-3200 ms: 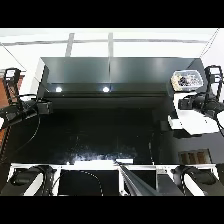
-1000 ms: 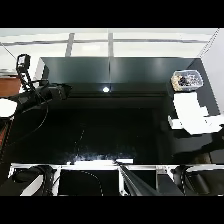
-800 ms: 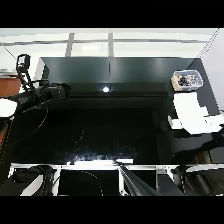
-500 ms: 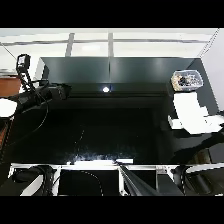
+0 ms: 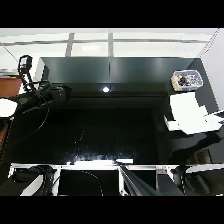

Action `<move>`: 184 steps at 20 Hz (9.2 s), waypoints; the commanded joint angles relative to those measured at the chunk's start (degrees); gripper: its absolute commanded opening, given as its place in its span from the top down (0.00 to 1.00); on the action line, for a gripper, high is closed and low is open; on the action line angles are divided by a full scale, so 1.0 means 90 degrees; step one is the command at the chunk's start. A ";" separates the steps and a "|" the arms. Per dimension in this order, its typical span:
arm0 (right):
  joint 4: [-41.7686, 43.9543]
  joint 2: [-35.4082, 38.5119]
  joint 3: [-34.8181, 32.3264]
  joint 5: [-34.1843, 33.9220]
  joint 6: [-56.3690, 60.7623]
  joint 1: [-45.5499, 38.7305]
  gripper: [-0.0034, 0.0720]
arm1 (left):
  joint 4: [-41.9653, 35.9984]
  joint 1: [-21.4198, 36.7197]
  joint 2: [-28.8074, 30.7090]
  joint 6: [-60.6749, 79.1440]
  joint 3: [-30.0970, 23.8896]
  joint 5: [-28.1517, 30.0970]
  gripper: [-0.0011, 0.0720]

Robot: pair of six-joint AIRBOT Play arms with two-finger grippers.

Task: Fold the box and place the chain.

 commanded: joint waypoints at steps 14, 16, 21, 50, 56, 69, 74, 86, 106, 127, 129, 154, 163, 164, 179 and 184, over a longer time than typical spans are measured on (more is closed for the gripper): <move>0.2820 0.5523 -0.5680 -0.4607 0.1110 0.4269 0.94 | 0.0000 -0.0005 -0.0010 0.0189 0.0002 -0.0257 0.01; 0.2817 0.6353 -0.6159 -0.5197 0.1477 0.5105 0.94 | -0.0015 -0.0005 -0.0041 0.0189 0.0002 -0.0393 0.01; 0.2849 0.8187 -0.7065 -0.6079 -0.0323 0.6734 0.94 | -0.0335 -0.0597 -0.0454 0.0512 0.0002 -0.0544 0.01; 0.2317 0.8497 -0.7342 -0.6302 -0.0520 0.7730 0.94 | -0.4192 -0.1423 -0.5753 0.5787 0.1889 -0.5192 0.14; 0.2314 0.8497 -0.7342 -0.6305 -0.0515 0.7730 0.94 | -0.3772 -0.1389 -0.5751 0.5782 0.1926 -0.5338 0.27; 0.2297 0.8495 -0.7342 -0.6307 -0.0469 0.7730 0.94 | -0.2992 -0.1209 -0.5569 0.4974 0.1923 -0.5195 0.29; 0.2297 0.8495 -0.7342 -0.6307 -0.0466 0.7730 0.94 | -0.2662 -0.1231 -0.5008 0.4634 0.1916 -0.4721 0.29; 0.2297 0.8495 -0.7342 -0.6309 -0.0444 0.7728 0.94 | -0.4022 -0.1430 -0.4711 0.5537 0.0899 -0.3483 0.30; 0.2297 0.8497 -0.7342 -0.6317 -0.0401 0.7728 0.94 | -0.4665 -0.1243 -0.4558 0.6768 0.0299 -0.3997 0.69; -0.1462 0.8497 -0.6020 -0.6392 -0.0226 0.7147 0.16 | -0.2152 -0.1207 -0.3645 0.6164 0.0925 -0.3776 0.96; -0.1654 0.8478 -0.6045 -0.5906 -0.0852 0.7147 0.16 | -0.1957 -0.1234 -0.3024 0.6198 0.0857 -0.3198 0.96; -0.1003 0.7417 -0.6800 -0.5904 -0.3470 0.9539 0.16 | -0.0670 -0.2191 -0.3143 0.7359 0.0986 -0.2494 0.95; -0.0704 0.6936 -0.6800 -0.5950 -0.4136 0.9585 0.16 | -0.0058 -0.2603 -0.3138 0.6730 0.1093 -0.2295 0.95; -0.0532 0.6887 -0.6800 -0.5872 -0.4369 0.9585 0.16 | 0.0097 -0.2681 -0.3138 0.6664 0.1093 -0.2261 0.95; 0.0102 0.6052 -0.6839 -0.6477 -0.5501 1.0690 0.16 | 0.0347 -0.2776 -0.3138 0.6402 0.1093 -0.2084 0.95; 0.0391 0.5816 -0.6839 -0.6841 -0.5501 1.0790 0.16 | 0.0347 -0.2776 -0.3138 0.6404 0.1093 -0.2084 0.95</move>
